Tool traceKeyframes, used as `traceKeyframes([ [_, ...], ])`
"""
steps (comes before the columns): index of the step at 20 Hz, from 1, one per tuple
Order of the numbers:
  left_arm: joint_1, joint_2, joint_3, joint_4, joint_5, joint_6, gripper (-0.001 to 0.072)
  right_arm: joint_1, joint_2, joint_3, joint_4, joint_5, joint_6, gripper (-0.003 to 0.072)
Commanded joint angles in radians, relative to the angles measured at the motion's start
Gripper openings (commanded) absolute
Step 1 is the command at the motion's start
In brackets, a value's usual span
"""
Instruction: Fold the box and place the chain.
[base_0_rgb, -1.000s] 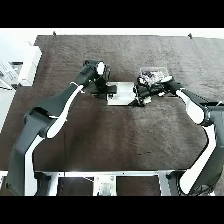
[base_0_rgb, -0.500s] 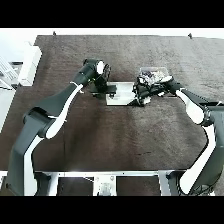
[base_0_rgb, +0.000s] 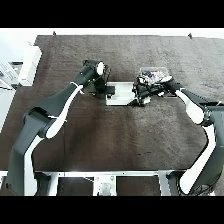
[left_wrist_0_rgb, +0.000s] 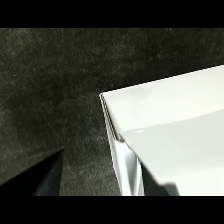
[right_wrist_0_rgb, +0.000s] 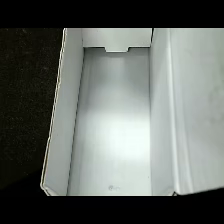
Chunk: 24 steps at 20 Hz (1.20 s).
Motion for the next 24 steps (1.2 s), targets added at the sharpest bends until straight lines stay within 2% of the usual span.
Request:
traceKeyframes([
  [1,-0.002,-0.003,-0.001,-0.004,0.012,-0.007,0.0527,0.0,0.0,0.0,0.0,0.0,0.0,0.0587],
  [6,-0.018,-0.027,0.0,-0.052,0.056,-0.037,0.0528,0.0,0.0,0.0,0.0,0.0,0.0,0.0587],
  [12,-0.015,-0.027,0.002,-0.047,-0.003,-0.17,0.0527,0.0,0.0,0.0,0.0,0.0,0.0,0.0587],
  [23,0.0,-0.026,0.003,-0.034,0.027,-0.168,0.0516,0.0,0.0,0.0,0.0,0.0,0.0,0.0587],
  [24,0.0,-0.026,0.003,-0.038,0.031,-0.167,0.0295,0.0,0.0,0.0,0.0,0.0,0.0,0.0587],
])
